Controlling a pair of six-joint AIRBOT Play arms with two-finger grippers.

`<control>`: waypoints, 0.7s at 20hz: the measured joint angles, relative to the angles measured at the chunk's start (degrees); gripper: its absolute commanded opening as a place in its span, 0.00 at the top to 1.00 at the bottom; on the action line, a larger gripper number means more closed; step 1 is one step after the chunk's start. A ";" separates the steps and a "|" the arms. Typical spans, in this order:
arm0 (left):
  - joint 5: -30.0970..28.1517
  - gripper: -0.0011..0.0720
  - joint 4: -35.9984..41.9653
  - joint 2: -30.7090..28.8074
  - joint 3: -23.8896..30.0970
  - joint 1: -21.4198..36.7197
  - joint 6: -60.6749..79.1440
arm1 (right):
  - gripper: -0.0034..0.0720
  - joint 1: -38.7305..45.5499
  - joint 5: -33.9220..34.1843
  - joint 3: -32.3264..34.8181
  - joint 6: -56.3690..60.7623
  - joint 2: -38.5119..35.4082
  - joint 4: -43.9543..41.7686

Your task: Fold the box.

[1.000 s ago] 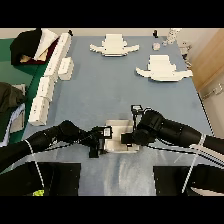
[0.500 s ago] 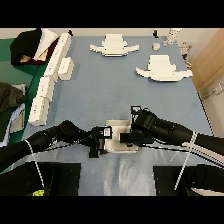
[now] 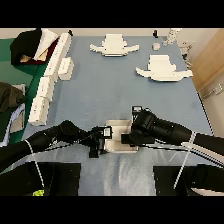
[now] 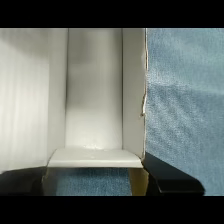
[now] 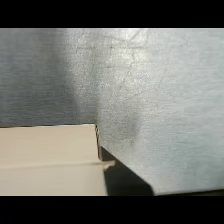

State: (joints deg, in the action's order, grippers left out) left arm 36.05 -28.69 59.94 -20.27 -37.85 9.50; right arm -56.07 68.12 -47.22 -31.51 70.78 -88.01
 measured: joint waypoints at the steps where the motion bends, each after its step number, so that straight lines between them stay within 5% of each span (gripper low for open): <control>1: 0.02 0.36 0.00 0.00 0.00 0.00 0.02 | 0.39 0.00 0.00 -0.04 0.00 -0.11 -0.17; 11: 0.02 0.36 0.00 0.00 0.00 0.00 0.04 | 0.46 0.00 1.22 0.07 -0.02 -0.68 -0.55; 12: 0.02 0.36 0.00 0.00 0.00 0.00 0.04 | 0.57 0.00 1.31 0.07 -0.04 -0.68 -0.76; 13: 0.02 0.36 0.00 0.00 0.00 0.00 0.04 | 0.82 0.00 1.31 0.07 -0.09 -0.61 -1.11; 14: 0.02 0.36 0.00 0.00 0.00 0.00 0.07 | 0.95 0.00 1.33 0.09 -0.44 -0.46 -1.29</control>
